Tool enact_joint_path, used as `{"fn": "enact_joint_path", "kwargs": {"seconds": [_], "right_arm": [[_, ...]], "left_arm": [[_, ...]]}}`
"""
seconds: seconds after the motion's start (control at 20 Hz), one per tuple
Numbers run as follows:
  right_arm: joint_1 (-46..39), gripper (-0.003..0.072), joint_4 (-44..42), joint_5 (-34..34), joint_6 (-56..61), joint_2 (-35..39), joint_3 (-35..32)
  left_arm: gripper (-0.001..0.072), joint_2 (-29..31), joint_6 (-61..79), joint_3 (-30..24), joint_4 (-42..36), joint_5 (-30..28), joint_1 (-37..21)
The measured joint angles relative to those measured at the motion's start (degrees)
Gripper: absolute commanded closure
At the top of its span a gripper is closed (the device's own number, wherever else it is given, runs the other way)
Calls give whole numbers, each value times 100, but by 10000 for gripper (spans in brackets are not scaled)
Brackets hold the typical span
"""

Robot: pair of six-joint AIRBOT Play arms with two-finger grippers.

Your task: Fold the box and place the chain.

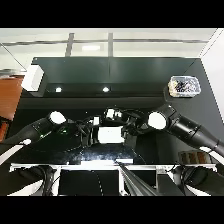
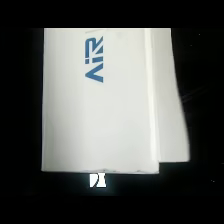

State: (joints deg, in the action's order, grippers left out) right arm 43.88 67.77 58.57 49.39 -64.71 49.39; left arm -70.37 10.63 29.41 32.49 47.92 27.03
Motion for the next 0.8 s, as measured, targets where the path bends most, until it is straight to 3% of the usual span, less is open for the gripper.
{"fn": "enact_joint_path", "kwargs": {"seconds": [0.05,0.3,0.8], "right_arm": [[-13,-22,20,-17,42,0,50],[-103,-31,487,339,-232,0,282],[-402,-31,-162,868,-872,155,264]], "left_arm": [[221,0,28,0,9,4,0],[222,0,13,0,7,13,2],[221,-4,-2,0,46,39,4]]}}
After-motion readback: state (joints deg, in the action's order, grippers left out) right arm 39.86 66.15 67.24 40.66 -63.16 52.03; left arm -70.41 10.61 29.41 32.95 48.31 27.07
